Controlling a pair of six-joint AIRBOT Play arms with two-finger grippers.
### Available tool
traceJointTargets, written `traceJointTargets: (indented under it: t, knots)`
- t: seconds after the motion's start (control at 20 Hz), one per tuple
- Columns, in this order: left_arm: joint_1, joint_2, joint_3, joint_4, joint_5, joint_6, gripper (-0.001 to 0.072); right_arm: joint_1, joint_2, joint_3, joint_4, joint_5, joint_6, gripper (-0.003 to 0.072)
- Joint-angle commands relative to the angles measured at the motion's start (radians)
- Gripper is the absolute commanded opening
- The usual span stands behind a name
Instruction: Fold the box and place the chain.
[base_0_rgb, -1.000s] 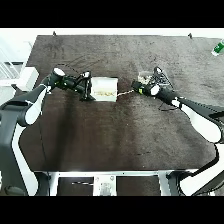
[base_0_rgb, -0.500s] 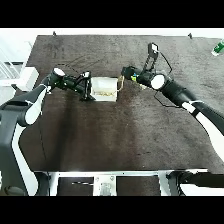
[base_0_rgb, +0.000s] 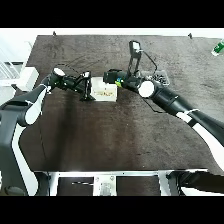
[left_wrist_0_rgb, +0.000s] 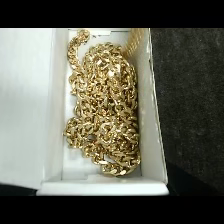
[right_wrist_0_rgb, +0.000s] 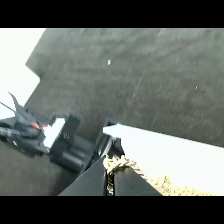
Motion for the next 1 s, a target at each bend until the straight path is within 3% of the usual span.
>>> traceJointTargets:
  t: [0.0, 0.25, 0.4, 0.45, 0.5, 0.55, 0.85, 0.9, 0.95]
  knots:
    - [0.000, 0.000, 0.000, 0.000, 0.000, 0.000, 0.0490, 0.020, -0.068, 0.000, 0.001, -0.021, -0.001, 0.0011]
    - [0.000, 0.000, 0.000, 0.000, 0.000, 0.000, 0.0490, 0.019, -0.209, 0.001, 0.003, -0.054, -0.002, 0.0011]
    - [0.000, 0.000, 0.000, 0.000, 0.000, 0.000, 0.0491, 0.008, -0.224, 0.001, 0.003, -0.080, -0.002, 0.0013]
    - [0.000, 0.000, 0.000, 0.000, 0.000, 0.000, 0.0490, 0.003, -0.220, 0.001, 0.003, -0.114, -0.002, 0.0060]
    - [0.000, 0.000, 0.000, 0.000, -0.001, 0.000, 0.0490, -0.004, -0.211, 0.001, 0.001, -0.117, -0.006, 0.0289]
    - [0.000, 0.000, 0.000, 0.000, 0.000, 0.000, 0.0490, -0.012, -0.193, 0.001, -0.010, -0.106, -0.034, 0.0597]
    - [0.000, 0.000, 0.000, 0.000, -0.001, 0.000, 0.0490, -0.056, 0.003, 0.000, -0.032, 0.055, -0.329, 0.0587]
    - [0.000, 0.000, 0.000, 0.000, -0.001, 0.000, 0.0491, -0.077, 0.044, 0.001, -0.039, 0.057, -0.381, 0.0561]
    - [0.000, 0.000, 0.000, 0.000, -0.001, 0.000, 0.0490, -0.110, 0.081, 0.002, -0.039, 0.056, -0.433, 0.0451]
